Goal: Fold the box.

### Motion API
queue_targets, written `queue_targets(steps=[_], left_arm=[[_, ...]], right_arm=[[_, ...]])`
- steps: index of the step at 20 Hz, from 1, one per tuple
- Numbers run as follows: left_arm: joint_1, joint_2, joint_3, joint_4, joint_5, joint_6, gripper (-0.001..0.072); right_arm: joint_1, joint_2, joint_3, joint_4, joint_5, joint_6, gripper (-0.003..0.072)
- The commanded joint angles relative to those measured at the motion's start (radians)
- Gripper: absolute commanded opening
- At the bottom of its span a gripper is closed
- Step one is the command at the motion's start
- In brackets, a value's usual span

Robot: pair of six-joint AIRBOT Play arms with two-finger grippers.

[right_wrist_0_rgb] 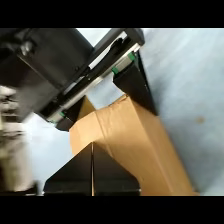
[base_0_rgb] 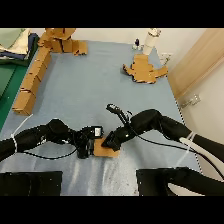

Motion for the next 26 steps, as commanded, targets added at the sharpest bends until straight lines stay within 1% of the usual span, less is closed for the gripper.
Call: queue_targets(steps=[1, 6, 8, 9, 10, 11, 12, 13, 14, 15, 16, 17, 22, 23, 26], left_arm=[[0.000, 0.000, 0.001, 0.000, 0.000, 0.000, 0.0530], [0.000, 0.000, 0.001, 0.000, 0.000, 0.000, 0.0530], [0.000, 0.000, 0.001, 0.000, 0.000, 0.000, 0.0530], [0.000, 0.000, 0.001, 0.000, 0.000, 0.000, 0.0530], [0.000, 0.000, 0.001, 0.000, 0.000, 0.000, 0.0530], [0.000, 0.000, 0.001, 0.000, 0.000, 0.000, 0.0530], [0.000, 0.000, 0.001, 0.000, 0.000, 0.000, 0.0530], [0.000, 0.000, 0.001, 0.000, 0.000, 0.000, 0.0530], [0.000, 0.000, 0.001, 0.000, 0.000, 0.000, 0.0530], [0.000, 0.000, 0.001, 0.000, 0.000, 0.000, 0.0530], [0.000, 0.000, 0.001, 0.000, 0.000, 0.000, 0.0530], [0.000, 0.000, 0.001, 0.000, 0.000, 0.000, 0.0529], [0.000, 0.000, 0.001, 0.000, 0.000, 0.000, 0.0529], [0.000, 0.000, 0.001, 0.000, 0.000, 0.000, 0.0530], [0.000, 0.000, 0.001, 0.000, 0.000, 0.000, 0.0530]], right_arm=[[0.111, 0.156, -0.063, -0.174, 0.271, -0.013, 0.0000], [0.310, 0.335, -0.137, -0.447, 0.487, -0.012, 0.0001], [0.366, 0.385, -0.173, -0.557, 0.535, -0.013, 0.0002], [0.383, 0.404, -0.184, -0.596, 0.538, -0.013, 0.0009], [0.396, 0.419, -0.193, -0.631, 0.537, -0.013, 0.0092], [0.396, 0.427, -0.196, -0.649, 0.533, -0.014, 0.0194], [0.396, 0.428, -0.196, -0.662, 0.527, -0.017, 0.0230], [0.396, 0.427, -0.196, -0.666, 0.529, -0.017, 0.0231], [0.396, 0.427, -0.195, -0.666, 0.531, -0.016, 0.0260], [0.396, 0.427, -0.195, -0.666, 0.530, -0.016, 0.0358], [0.396, 0.427, -0.195, -0.666, 0.524, -0.017, 0.0405], [0.396, 0.426, -0.195, -0.666, 0.512, -0.017, 0.0431], [0.396, 0.355, -0.195, -0.685, 0.504, -0.017, 0.0435], [0.396, 0.348, -0.195, -0.684, 0.502, -0.017, 0.0451], [0.401, 0.348, -0.195, -0.681, 0.489, -0.017, 0.0451]])
